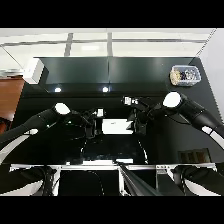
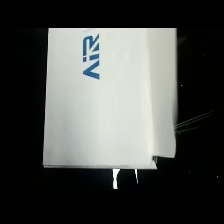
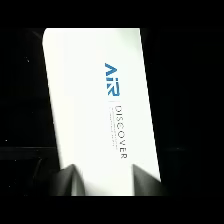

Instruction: Fold the box and place the chain.

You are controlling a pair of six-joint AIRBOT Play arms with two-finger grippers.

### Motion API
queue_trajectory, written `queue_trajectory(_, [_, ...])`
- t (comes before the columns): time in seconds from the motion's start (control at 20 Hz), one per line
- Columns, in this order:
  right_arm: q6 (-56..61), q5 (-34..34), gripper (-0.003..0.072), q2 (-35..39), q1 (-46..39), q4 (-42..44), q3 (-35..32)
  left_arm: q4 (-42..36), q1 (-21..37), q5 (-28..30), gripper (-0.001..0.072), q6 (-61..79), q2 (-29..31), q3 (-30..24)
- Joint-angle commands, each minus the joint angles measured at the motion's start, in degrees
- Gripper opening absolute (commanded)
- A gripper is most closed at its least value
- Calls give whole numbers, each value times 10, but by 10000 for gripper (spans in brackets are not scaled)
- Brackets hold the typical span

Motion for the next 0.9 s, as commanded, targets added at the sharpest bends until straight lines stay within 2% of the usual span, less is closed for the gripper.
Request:
queue_trajectory(0.0, [9,-2,263,0,1,-1,-1,0,0,0,350,1,0,0])
queue_trajectory(0.4, [22,-4,268,3,1,1,-1,0,0,0,350,1,0,0])
queue_trajectory(0.45, [21,-5,370,3,1,3,-1,0,0,0,350,1,0,0])
queue_trajectory(0.5, [21,-8,551,3,1,3,-1,0,0,0,350,1,0,0])
queue_trajectory(0.55, [21,-14,630,3,1,3,-1,0,0,0,350,1,0,0])
queue_trajectory(0.85, [-31,-21,630,3,18,3,-1,0,0,0,350,1,0,0])
